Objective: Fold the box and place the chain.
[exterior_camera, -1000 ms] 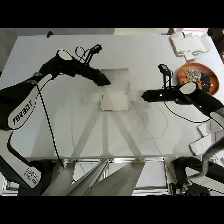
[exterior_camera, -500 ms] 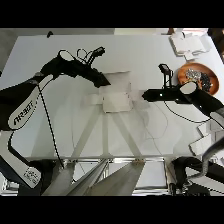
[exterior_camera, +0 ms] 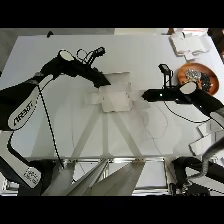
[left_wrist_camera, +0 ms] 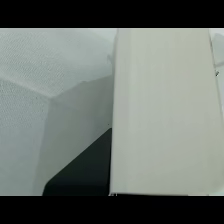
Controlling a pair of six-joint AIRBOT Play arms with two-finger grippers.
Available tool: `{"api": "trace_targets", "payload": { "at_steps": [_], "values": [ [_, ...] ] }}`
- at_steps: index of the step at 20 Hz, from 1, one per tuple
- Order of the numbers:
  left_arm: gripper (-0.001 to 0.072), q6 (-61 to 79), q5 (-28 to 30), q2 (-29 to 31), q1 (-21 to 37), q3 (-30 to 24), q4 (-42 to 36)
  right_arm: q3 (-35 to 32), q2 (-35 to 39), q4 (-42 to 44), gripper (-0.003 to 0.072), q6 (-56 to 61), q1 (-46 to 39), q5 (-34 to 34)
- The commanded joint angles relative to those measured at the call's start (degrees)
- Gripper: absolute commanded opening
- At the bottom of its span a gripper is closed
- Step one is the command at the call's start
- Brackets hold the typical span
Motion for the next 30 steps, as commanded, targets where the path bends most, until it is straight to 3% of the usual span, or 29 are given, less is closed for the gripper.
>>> {"api": "trace_targets", "payload": {
  "at_steps": [1,9,10,12,14,19,25,28,30],
  "values": [
    [0.0007,0.15,0.09,0.04,0.02,0.04,0.00,-0.02,0.04,0.00,0.0011,0.00,0.04,0.04],
    [0.0002,0.15,0.13,0.28,0.02,0.04,0.09,-0.02,0.07,1.05,0.0015,0.63,0.04,1.03],
    [0.0002,0.13,0.17,0.61,0.04,0.04,0.09,0.07,0.15,1.75,0.0065,0.63,0.04,1.03],
    [0.0002,0.13,0.96,1.70,0.20,0.04,0.11,0.22,1.25,3.89,0.0281,0.59,-0.11,0.92],
    [0.0002,0.02,2.14,3.50,0.28,0.04,0.92,0.90,3.54,4.26,0.0340,0.61,-0.13,0.98],
    [0.0002,-3.72,1.05,13.31,0.85,0.04,11.52,1.99,16.35,2.78,0.0339,0.66,-3.23,0.94],
    [-0.0001,-0.83,-9.11,23.26,4.26,-0.81,-0.39,1.99,30.53,1.84,0.0338,0.66,-13.92,2.67],
    [-0.0002,3.39,-16.48,25.55,3.80,-9.07,-7.34,1.99,31.58,-1.01,0.0338,0.68,-16.55,6.10],
    [-0.0001,7.10,-12.83,25.94,3.41,-16.28,-8.11,1.99,31.58,-2.78,0.0338,0.70,-16.79,7.61]
  ]
}}
